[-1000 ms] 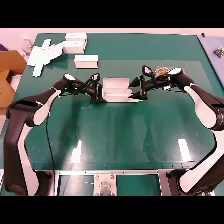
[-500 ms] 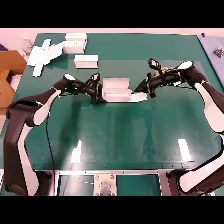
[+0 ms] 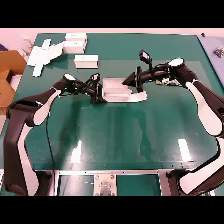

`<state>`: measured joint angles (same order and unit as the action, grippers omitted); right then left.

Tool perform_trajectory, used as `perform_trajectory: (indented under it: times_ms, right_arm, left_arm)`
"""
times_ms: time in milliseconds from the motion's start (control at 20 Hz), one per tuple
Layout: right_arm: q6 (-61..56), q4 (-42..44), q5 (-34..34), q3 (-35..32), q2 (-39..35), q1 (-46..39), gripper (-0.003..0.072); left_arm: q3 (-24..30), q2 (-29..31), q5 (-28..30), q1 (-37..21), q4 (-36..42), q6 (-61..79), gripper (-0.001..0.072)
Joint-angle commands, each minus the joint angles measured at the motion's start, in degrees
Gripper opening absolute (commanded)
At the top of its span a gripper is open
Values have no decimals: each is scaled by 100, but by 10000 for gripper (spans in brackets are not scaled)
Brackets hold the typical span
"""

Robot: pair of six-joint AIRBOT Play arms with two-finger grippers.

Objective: Fold the box and place the chain.

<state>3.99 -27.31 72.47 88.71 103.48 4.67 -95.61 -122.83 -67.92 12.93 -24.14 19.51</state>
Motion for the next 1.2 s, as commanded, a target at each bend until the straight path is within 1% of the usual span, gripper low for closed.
perform_trajectory:
  times_ms: [0, 200, 350, 550, 700, 850, 1050, 1150]
  right_arm:
    - [101, 72, -907, 26, 70, 114, 9]
    - [120, 74, -1473, 46, 280, 114, 10]
    - [203, 74, -1655, 127, 551, 114, 10]
    - [199, 31, -1646, 125, 931, 116, 10]
    - [197, -214, -1633, 122, 1045, 120, 10]
    - [197, -249, -1628, 188, 1043, 94, 10]
    - [168, -249, -1342, 575, 887, -4, 10]
    - [-295, -330, -1331, 658, 619, -103, 10]
  left_arm:
    - [-4, 2, -2, 0, -2, 2, 529]
    - [-4, 2, 0, 0, -2, 2, 529]
    - [-4, 2, 0, 0, -2, 2, 529]
    - [-4, 2, -2, 0, -4, 2, 529]
    - [-4, 2, 0, 0, -2, 2, 529]
    - [-4, 2, 0, 0, -4, 2, 529]
    - [-4, 2, 2, 0, -2, 2, 529]
    - [-4, 2, 2, 0, -4, 2, 529]
